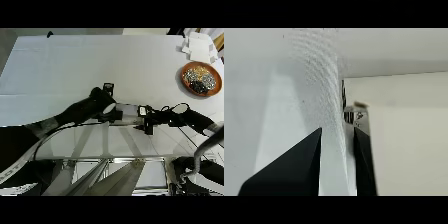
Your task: Fold the box and place the chain.
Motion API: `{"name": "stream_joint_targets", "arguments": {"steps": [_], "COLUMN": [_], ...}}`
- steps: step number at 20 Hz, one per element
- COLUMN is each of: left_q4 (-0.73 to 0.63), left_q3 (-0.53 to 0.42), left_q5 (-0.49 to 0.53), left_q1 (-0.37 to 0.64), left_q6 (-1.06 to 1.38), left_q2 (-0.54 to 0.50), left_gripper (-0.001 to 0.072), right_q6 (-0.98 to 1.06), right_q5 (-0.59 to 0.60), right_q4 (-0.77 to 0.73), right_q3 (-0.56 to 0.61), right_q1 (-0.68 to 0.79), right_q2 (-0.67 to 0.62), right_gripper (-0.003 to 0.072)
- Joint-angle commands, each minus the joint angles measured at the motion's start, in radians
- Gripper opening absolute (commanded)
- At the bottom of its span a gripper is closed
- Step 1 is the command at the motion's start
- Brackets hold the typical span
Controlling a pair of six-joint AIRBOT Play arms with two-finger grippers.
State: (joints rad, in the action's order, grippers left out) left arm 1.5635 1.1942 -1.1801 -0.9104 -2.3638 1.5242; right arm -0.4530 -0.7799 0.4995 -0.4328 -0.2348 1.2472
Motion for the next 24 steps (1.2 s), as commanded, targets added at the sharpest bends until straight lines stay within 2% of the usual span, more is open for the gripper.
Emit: {"name": "stream_joint_targets", "arguments": {"steps": [1,3,5,6,8,10,11,12,14,16,18,19,20,24], "left_q4": [0.009,0.024,0.022,0.019,0.02,-0.006,-0.067,-0.159,-0.41,-0.613,-0.739,-0.787,-0.834,-1.005], "left_q3": [0.001,0.001,0.001,0.0,-0.007,-0.047,-0.084,-0.13,-0.239,-0.339,-0.42,-0.444,-0.459,-0.462], "left_q5": [0.002,0.029,0.051,0.059,0.074,0.102,0.124,0.141,0.19,0.196,0.195,0.187,0.18,0.216], "left_q1": [0.053,0.095,0.151,0.186,0.26,0.329,0.372,0.419,0.509,0.56,0.57,0.57,0.57,0.559], "left_q6": [0.169,0.359,0.649,0.8,1.135,1.516,1.71,1.892,2.189,2.397,2.486,2.518,2.546,2.722], "left_q2": [-0.09,-0.163,-0.264,-0.317,-0.414,-0.512,-0.56,-0.599,-0.627,-0.597,-0.525,-0.476,-0.411,-0.177], "left_gripper": [0.0231,0.0232,0.0234,0.0277,0.0527,0.0543,0.0574,0.0576,0.0576,0.0576,0.0578,0.0612,0.0703,0.0698], "right_q6": [0.0,0.0,0.0,0.0,0.0,0.0,0.0,0.0,0.0,0.0,0.0,0.0,0.0,0.0], "right_q5": [-0.001,-0.001,-0.001,-0.001,-0.001,-0.002,-0.001,-0.001,-0.002,-0.001,-0.002,-0.001,-0.002,-0.001], "right_q4": [0.001,0.001,0.001,0.001,0.001,0.001,0.001,0.001,0.001,0.001,0.001,0.001,0.001,0.001], "right_q3": [0.0,0.0,0.0,0.0,0.0,0.0,0.0,0.0,0.0,0.0,0.0,0.0,0.0,0.0], "right_q1": [0.0,0.0,0.0,0.0,0.0,0.0,0.0,0.0,0.0,0.0,0.0,0.0,0.0,0.0], "right_q2": [-0.001,-0.001,-0.001,-0.001,-0.001,-0.001,0.0,-0.001,-0.001,-0.001,-0.001,-0.001,-0.001,-0.001], "right_gripper": [0.0296,0.0296,0.0296,0.0296,0.0296,0.0296,0.0296,0.0296,0.0296,0.0296,0.0296,0.0296,0.0296,0.0296]}}
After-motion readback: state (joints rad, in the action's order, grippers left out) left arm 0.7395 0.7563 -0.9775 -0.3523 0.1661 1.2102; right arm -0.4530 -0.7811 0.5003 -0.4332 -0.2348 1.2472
